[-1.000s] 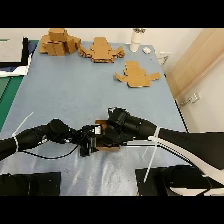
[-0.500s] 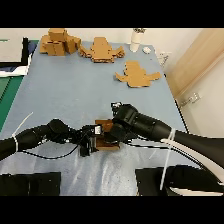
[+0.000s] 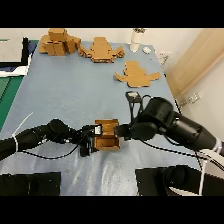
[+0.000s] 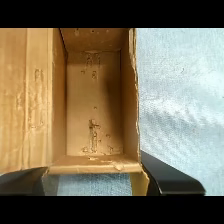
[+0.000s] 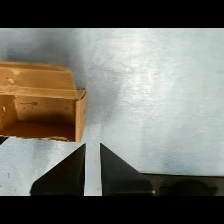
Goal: Fold the box.
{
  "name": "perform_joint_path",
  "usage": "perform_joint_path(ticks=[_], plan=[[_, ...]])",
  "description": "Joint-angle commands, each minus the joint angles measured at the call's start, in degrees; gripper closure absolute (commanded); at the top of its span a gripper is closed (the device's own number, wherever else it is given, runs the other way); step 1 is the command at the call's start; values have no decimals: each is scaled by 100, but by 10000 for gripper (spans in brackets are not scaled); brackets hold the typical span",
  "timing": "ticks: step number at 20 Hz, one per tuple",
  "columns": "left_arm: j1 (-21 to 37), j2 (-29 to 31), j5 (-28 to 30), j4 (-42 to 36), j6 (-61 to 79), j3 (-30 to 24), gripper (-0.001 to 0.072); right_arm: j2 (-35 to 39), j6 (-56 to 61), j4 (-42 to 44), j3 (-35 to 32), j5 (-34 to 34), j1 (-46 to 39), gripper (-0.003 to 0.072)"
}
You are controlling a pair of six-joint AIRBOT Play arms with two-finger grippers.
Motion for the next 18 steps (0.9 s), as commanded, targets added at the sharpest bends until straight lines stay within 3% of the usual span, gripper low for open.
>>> perform_joint_path(ticks=[1,12,18], plan=[[0,-2,0,2,0,-2,200,313,-302,-120,2,-175,-273,667],[13,251,20,24,-369,33,200,306,-612,-496,0,-111,-605,674],[11,527,-48,748,-979,26,200,306,-778,-448,0,-96,-922,682]])
